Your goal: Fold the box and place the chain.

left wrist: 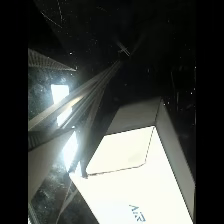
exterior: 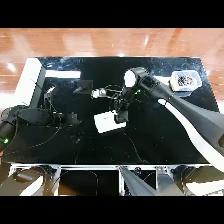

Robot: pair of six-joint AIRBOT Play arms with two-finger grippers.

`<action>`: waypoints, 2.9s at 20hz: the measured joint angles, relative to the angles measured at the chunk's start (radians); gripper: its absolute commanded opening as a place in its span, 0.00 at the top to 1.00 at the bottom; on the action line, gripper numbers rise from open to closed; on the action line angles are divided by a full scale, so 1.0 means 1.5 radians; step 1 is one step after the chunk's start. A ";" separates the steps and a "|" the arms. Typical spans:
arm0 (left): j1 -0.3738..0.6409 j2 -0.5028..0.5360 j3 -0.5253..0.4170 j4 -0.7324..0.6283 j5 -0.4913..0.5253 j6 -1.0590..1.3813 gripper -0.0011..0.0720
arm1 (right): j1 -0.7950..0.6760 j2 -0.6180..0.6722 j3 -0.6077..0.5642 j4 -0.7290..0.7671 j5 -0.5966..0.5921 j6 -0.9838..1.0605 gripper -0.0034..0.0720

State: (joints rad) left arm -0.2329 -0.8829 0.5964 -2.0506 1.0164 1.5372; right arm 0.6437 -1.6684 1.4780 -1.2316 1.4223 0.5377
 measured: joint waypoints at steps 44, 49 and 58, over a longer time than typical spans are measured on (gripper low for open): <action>0.000 0.000 0.000 0.018 -0.007 0.038 0.35 | 0.031 0.028 -0.017 -0.055 -0.058 -0.148 0.49; 0.000 0.000 0.000 0.018 -0.010 0.038 0.35 | 0.031 0.032 -0.017 -0.057 -0.062 -0.143 0.49; 0.000 0.000 0.000 0.018 -0.021 0.038 0.35 | 0.031 0.045 -0.017 -0.057 -0.063 -0.142 0.62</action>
State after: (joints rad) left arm -0.2329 -0.8829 0.5964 -2.0239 0.9855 1.5936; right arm 0.6895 -1.6012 1.4521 -1.3178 1.3281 0.3252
